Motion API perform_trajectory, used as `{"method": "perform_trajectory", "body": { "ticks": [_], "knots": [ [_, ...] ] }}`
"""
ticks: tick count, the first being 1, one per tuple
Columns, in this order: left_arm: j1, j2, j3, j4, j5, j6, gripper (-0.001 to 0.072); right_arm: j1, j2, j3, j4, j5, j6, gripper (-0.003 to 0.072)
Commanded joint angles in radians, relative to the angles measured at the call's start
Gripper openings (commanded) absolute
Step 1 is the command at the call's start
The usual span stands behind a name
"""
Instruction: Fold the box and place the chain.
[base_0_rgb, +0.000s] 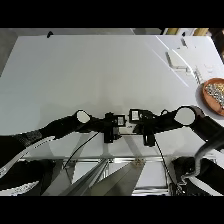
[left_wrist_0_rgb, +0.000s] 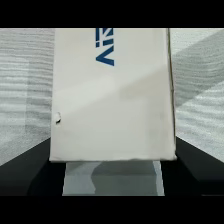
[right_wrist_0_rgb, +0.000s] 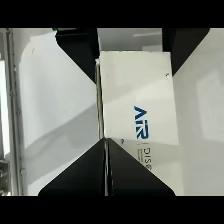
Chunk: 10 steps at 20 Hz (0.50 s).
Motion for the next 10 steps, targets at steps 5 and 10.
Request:
{"method": "perform_trajectory", "body": {
  "ticks": [5, 10],
  "knots": [
    [0.0, 0.001, 0.0, 0.0, 0.0, -0.001, 0.0331, 0.005, -0.058, -0.014, -0.005, 0.01, 0.004, 0.0019],
    [0.0, 0.001, 0.0, 0.0, 0.0, -0.001, 0.0332, 0.005, -0.076, -0.042, -0.016, -0.028, 0.004, 0.0019]
  ]
}}
